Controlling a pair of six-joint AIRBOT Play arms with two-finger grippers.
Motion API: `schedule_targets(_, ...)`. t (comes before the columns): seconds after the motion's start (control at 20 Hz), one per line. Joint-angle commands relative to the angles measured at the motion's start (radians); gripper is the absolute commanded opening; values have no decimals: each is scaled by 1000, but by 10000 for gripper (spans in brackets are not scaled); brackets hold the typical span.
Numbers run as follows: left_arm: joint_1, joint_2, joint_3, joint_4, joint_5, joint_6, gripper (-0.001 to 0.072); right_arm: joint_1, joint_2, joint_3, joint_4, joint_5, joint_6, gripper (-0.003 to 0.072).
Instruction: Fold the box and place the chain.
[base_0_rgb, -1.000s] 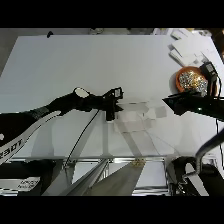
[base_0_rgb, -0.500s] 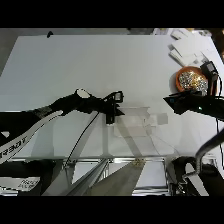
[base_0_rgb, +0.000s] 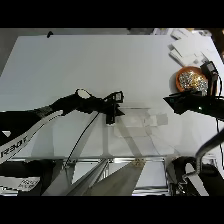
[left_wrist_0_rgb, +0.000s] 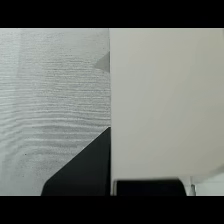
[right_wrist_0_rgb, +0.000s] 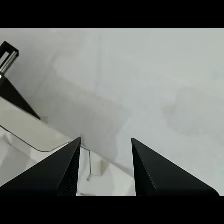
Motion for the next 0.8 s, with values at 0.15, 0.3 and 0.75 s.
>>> schedule_targets(0.15, 0, -1, -1, 12, 5, -1, 15, 1, -1, 1, 0, 1, -4, 321)
schedule_targets(0.3, -1, -1, -1, 12, 3, -1, 15, 6, -1, 1, -3, 0, -11, 321)
schedule_targets(0.75, 0, 0, -1, 12, 3, -1, 15, 218, -15, 1, -230, 66, -143, 25)
